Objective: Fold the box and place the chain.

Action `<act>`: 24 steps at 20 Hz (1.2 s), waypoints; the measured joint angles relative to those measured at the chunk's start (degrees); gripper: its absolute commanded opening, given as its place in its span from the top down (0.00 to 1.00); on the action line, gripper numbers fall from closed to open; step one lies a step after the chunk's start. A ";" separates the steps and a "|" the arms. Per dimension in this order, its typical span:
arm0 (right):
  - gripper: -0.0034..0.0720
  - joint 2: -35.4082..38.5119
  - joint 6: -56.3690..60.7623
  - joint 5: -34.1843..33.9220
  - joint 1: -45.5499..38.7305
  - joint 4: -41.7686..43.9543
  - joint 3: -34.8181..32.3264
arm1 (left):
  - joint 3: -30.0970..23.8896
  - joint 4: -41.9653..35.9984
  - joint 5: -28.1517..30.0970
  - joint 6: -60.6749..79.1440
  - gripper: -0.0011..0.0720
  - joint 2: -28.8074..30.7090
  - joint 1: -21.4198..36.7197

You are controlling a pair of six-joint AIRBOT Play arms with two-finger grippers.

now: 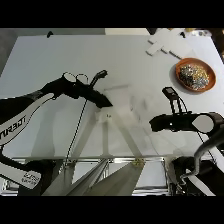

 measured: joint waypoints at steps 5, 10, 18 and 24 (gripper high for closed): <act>0.50 0.31 0.00 0.83 0.00 -0.42 2.27 | 0.04 -1.27 -3.30 17.31 0.98 0.50 -2.03; 0.50 3.82 -0.04 5.11 0.02 -8.26 6.03 | 0.04 -0.24 -3.50 29.16 0.98 0.87 -7.78; 0.51 6.99 -0.04 9.05 0.02 -16.44 7.02 | 0.04 1.16 6.36 32.70 0.98 0.92 -14.10; 0.51 7.23 -0.04 9.49 0.00 -17.38 7.08 | 0.02 -2.40 11.54 32.63 0.98 0.90 -13.62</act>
